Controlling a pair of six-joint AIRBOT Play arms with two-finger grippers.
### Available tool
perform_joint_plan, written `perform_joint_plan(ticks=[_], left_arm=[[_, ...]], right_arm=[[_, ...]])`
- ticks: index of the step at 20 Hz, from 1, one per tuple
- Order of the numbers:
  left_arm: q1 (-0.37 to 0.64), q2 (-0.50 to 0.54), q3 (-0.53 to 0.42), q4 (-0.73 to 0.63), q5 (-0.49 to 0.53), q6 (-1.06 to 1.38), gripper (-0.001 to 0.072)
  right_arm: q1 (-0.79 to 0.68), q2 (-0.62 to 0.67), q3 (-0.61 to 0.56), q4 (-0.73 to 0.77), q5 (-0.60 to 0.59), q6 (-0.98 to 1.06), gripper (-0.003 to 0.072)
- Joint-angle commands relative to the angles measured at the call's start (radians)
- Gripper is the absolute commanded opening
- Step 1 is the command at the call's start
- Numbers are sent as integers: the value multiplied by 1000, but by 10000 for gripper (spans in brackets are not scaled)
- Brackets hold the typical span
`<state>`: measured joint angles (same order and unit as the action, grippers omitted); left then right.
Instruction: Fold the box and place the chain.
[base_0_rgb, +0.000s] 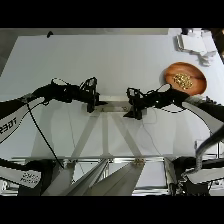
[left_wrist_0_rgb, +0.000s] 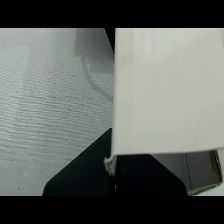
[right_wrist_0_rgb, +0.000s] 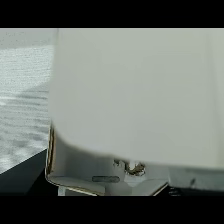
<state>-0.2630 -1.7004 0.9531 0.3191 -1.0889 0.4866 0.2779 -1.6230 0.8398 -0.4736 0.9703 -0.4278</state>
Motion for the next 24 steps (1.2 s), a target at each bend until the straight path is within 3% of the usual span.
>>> perform_joint_plan(ticks=[1,10,11,13,15,16,21,23,24], left_arm=[[-1,0,0,-1,0,0,10],[1,2,0,-13,2,3,40],[2,5,0,-13,1,3,119],[6,26,0,-9,0,-2,347],[24,66,0,11,-3,-26,486],[40,95,0,43,-2,-47,512],[114,265,0,349,-22,-287,500],[113,309,-1,493,-69,-414,486],[109,319,-1,538,-116,-489,440]], right_arm=[[1,0,0,0,0,0,506],[1,0,0,0,0,0,506],[1,0,0,0,0,0,506],[1,0,0,0,-1,0,506],[1,0,0,0,0,0,506],[1,0,0,0,0,0,506],[1,0,0,0,0,0,506],[1,0,0,0,0,0,506],[1,0,0,0,-1,0,506]])
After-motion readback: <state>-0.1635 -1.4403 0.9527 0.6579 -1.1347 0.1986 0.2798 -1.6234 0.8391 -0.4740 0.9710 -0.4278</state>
